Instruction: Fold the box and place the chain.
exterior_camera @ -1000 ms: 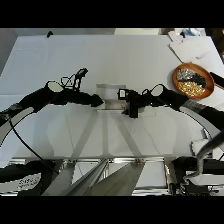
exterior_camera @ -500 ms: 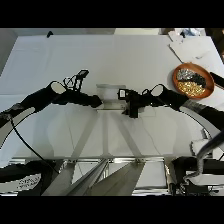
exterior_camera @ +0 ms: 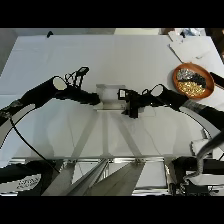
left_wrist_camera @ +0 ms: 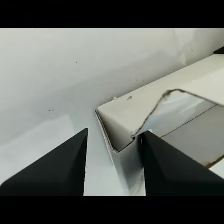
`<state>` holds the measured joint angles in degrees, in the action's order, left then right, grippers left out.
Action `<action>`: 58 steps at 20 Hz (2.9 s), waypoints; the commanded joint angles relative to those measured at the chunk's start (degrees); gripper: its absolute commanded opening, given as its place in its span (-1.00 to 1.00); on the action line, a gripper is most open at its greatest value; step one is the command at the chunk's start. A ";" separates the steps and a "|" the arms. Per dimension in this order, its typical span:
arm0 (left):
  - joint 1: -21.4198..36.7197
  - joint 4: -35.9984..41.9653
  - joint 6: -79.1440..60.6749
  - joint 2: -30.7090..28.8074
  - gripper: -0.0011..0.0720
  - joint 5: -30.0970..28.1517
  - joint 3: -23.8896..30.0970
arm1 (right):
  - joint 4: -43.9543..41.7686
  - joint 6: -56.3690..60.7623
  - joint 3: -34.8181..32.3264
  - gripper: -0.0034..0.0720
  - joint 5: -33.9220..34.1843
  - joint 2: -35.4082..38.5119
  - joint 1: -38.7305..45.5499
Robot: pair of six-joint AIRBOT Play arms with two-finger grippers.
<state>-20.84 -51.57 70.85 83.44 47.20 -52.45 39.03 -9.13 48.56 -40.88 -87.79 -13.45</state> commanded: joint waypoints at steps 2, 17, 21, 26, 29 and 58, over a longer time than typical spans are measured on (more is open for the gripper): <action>-1.14 -3.04 3.93 0.02 -0.04 1.42 -0.22 | -0.02 0.04 0.00 -0.12 -0.07 0.04 0.00; -5.81 -9.42 16.81 4.66 -0.21 9.84 -10.08 | -0.02 0.04 0.00 -0.12 -0.07 0.04 0.00; -6.08 -13.86 19.80 4.72 -0.21 11.82 -10.32 | -0.02 0.04 0.00 -0.12 -0.07 0.04 0.00; -6.43 -22.14 24.92 4.70 -0.22 14.25 -10.32 | -0.02 0.04 0.00 -0.12 -0.04 0.04 0.00; -6.47 -22.62 25.73 4.70 -0.30 14.47 -10.32 | -0.02 0.04 0.00 -0.12 -0.04 0.04 0.00; -11.52 -21.90 35.58 8.13 0.43 16.85 -14.91 | -0.04 0.04 0.00 -0.12 -0.07 0.04 0.00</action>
<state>-33.95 -76.01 108.66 92.44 62.11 -67.29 39.07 -9.26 48.56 -40.60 -87.77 -13.43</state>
